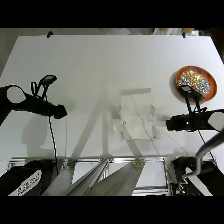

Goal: Fold the box and place the chain.

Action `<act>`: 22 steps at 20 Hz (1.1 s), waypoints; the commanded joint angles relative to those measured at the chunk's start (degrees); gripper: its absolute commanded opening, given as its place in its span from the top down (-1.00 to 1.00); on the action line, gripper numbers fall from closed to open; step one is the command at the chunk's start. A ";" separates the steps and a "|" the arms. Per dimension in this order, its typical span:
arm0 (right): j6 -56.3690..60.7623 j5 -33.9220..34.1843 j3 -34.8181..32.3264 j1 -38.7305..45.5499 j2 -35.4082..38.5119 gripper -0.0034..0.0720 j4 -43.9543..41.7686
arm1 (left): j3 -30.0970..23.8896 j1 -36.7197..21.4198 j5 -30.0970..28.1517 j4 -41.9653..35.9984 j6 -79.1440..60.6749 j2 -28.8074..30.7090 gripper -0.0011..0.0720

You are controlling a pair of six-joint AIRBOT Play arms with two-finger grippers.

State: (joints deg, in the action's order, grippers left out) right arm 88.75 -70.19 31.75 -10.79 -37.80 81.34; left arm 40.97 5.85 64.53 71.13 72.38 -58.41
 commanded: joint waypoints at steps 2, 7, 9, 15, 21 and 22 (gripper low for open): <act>1.75 0.76 -0.26 -3.76 0.31 0.88 -1.03 | -0.02 0.00 -2.62 -25.24 -21.81 -0.70 -0.21; 2.95 0.74 -0.26 -4.26 0.31 0.88 -1.09 | -0.02 8.37 -1.11 -39.01 -38.73 -7.02 -0.21; 2.95 0.74 -0.26 -4.26 0.31 0.88 -1.11 | 0.00 13.35 -5.90 -42.07 -42.14 -10.51 -0.16; 2.95 0.59 -0.26 -4.26 0.31 0.88 -1.11 | 10.97 17.27 -0.76 -44.46 -44.13 -24.46 -0.46; 2.93 0.57 -0.26 -4.26 0.31 0.88 -1.16 | 26.05 18.12 9.94 -45.00 -43.95 -39.89 -0.49; 2.93 0.57 -0.26 -4.26 0.31 0.88 -1.16 | 26.80 18.51 10.40 -45.42 -44.11 -41.48 -0.49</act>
State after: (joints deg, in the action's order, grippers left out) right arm 91.66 -69.56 31.51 -14.98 -37.54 80.20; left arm 62.89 23.59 70.26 26.94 28.64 -93.82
